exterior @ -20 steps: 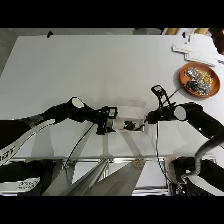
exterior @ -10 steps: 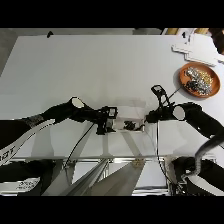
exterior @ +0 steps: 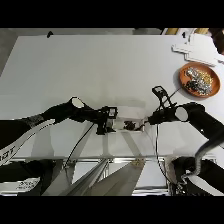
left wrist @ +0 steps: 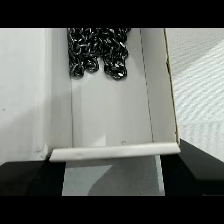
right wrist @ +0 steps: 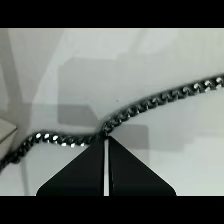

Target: Fold the box and place the chain.

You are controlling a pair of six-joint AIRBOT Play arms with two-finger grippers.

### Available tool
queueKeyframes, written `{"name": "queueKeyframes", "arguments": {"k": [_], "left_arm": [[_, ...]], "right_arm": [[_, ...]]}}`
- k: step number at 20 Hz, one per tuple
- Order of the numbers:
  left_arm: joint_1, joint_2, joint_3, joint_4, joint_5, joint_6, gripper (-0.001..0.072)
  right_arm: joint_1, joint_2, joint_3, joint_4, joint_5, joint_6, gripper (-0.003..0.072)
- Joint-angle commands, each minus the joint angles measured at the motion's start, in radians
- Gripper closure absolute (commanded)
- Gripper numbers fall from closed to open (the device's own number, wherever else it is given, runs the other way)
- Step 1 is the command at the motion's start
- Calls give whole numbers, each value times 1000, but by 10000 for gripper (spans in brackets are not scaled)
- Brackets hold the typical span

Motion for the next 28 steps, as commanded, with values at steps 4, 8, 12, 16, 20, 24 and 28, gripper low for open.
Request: {"name": "queueKeyframes", "arguments": {"k": [4,8,12,16,20,24,28], "left_arm": [[0,0,0,0,0,0,503],[0,0,0,0,0,0,503],[0,0,0,0,0,0,503],[0,0,0,0,0,0,503],[0,0,0,0,0,0,503],[0,0,0,0,0,0,503],[0,0,0,0,0,0,503]], "right_arm": [[2,307,1,130,171,-118,675],[1,491,1,382,152,-211,675],[2,534,0,597,142,-256,675],[2,529,0,750,100,-373,675],[53,484,0,741,77,-380,675],[184,373,0,623,-41,-335,675],[242,225,0,550,-45,-282,675]]}}
